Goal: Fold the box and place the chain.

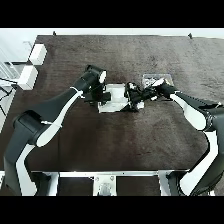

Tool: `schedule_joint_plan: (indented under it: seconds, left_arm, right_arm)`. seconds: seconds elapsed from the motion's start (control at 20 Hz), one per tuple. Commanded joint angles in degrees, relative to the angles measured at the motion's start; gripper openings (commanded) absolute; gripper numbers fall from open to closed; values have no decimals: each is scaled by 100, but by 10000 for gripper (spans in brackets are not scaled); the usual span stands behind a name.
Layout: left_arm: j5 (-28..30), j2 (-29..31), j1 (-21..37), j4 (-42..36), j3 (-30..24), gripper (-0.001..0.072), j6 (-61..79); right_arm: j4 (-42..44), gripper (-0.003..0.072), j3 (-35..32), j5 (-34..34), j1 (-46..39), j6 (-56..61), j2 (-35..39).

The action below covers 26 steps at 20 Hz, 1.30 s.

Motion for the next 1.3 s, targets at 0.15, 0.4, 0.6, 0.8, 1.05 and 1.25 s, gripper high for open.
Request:
schedule_joint_plan:
  seconds: [0.15, 0.4, 0.6, 0.8, 1.05, 1.25]
  left_arm:
    - [-61, -57, -11, 15, 79, 274, 52]
    - [129, -57, -11, -37, 79, 206, 149]
    - [22, -98, -9, -31, 79, 144, 262]
    - [-4, -234, -9, -166, 74, 21, 435]
    - [-35, -223, 2, -177, 101, 107, 509]
    - [-345, -149, 2, -127, 350, 485, 813]
  right_arm:
    - [2, 568, -2, 0, 4, 2, 0]
    - [2, 568, -2, 0, 4, 2, 0]
    - [2, 568, -2, 0, 4, 2, 0]
    - [2, 568, -2, 0, 4, 2, 0]
    - [2, 567, -2, 0, 4, 2, 0]
    - [2, 567, -2, 0, 4, 2, 0]
